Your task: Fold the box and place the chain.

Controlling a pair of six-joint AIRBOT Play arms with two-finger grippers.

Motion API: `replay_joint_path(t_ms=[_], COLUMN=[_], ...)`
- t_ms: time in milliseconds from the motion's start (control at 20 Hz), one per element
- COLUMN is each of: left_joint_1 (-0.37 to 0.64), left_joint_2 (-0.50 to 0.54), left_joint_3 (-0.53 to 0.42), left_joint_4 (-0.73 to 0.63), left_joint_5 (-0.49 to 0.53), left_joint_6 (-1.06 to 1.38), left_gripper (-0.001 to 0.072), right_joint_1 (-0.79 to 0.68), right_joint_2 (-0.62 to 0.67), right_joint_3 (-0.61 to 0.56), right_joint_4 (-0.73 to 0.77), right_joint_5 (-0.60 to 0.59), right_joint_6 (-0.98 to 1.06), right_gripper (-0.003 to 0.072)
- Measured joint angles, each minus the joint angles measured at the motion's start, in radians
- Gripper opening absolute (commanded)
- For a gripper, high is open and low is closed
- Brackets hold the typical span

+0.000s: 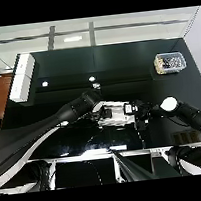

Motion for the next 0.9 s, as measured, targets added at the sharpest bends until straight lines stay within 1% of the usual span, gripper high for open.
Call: replay_joint_path(t_ms=[50, 100, 150, 200, 300, 350, 400, 450, 500, 700, 900], left_joint_1=[0.0, 0.0, 0.0, 0.0, 0.0, 0.0, 0.0, 0.0, 0.0, 0.0, 0.0], left_joint_2=[0.0, 0.0, 0.0, 0.0, 0.0, 0.0, 0.0, 0.0, 0.0, 0.0, 0.0], left_joint_3=[0.0, 0.0, 0.0, 0.0, 0.0, 0.0, 0.0, 0.0, 0.0, 0.0, 0.0], left_joint_4=[0.002, 0.004, 0.005, 0.006, 0.007, 0.008, 0.008, 0.009, 0.009, 0.009, 0.01], left_joint_5=[-0.005, -0.006, -0.009, -0.01, -0.011, -0.012, -0.012, -0.011, -0.012, -0.012, -0.013], left_joint_6=[0.0, 0.0, 0.001, 0.0, 0.001, 0.001, 0.001, 0.001, 0.001, 0.001, 0.002], left_gripper=[0.0025, 0.0025, 0.0025, 0.0025, 0.0025, 0.0025, 0.0025, 0.0026, 0.0025, 0.0026, 0.0026], right_joint_1=[0.0, 0.0, 0.0, 0.0, 0.0, 0.0, 0.0, 0.0, 0.0, 0.0, 0.0], right_joint_2=[0.007, 0.012, 0.016, 0.018, 0.022, 0.023, 0.024, 0.024, 0.024, 0.025, 0.024], right_joint_3=[0.0, 0.0, 0.0, 0.0, 0.0, 0.0, 0.0, 0.0, 0.0, 0.0, 0.0], right_joint_4=[-0.012, -0.02, -0.026, -0.032, -0.038, -0.041, -0.042, -0.042, -0.044, -0.04, 0.061], right_joint_5=[0.003, 0.005, 0.006, 0.006, 0.007, 0.007, 0.007, 0.007, 0.007, 0.007, 0.004], right_joint_6=[0.003, 0.007, 0.008, 0.01, 0.011, 0.011, 0.011, 0.014, 0.017, 0.059, 0.087], right_gripper=[0.0654, 0.0586, 0.0583, 0.0483, 0.0482, 0.0413, 0.0403, 0.0332, 0.0189, 0.0189, 0.0188])
